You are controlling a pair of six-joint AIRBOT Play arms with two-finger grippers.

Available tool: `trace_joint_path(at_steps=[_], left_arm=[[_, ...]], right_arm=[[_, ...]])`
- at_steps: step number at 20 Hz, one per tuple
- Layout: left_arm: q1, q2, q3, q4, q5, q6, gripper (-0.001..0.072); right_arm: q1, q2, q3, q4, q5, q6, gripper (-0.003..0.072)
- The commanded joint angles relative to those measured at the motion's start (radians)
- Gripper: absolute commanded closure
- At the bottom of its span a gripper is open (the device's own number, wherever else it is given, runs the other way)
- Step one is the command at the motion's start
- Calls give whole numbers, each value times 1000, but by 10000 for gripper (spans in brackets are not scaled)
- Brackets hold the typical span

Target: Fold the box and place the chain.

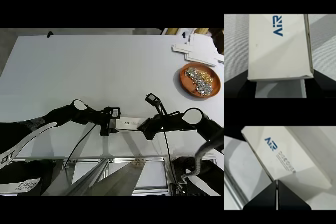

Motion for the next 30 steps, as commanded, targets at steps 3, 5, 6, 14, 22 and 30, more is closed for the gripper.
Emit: trace_joint_path(at_steps=[3,5,6,14,22,30], left_arm=[[29,121,0,2,1,-55,542],[84,208,0,35,6,-170,540],[127,256,0,84,8,-253,540],[631,504,0,744,-6,-1224,486],[852,463,-47,993,-113,-1456,176],[852,478,-47,986,-212,-1459,20]], right_arm=[[1,131,161,-59,27,152,666],[1,199,203,-213,25,278,621],[1,234,209,-315,25,357,621],[1,324,208,-795,209,610,625],[1,325,208,-792,189,610,626],[1,325,208,-792,189,610,626]])
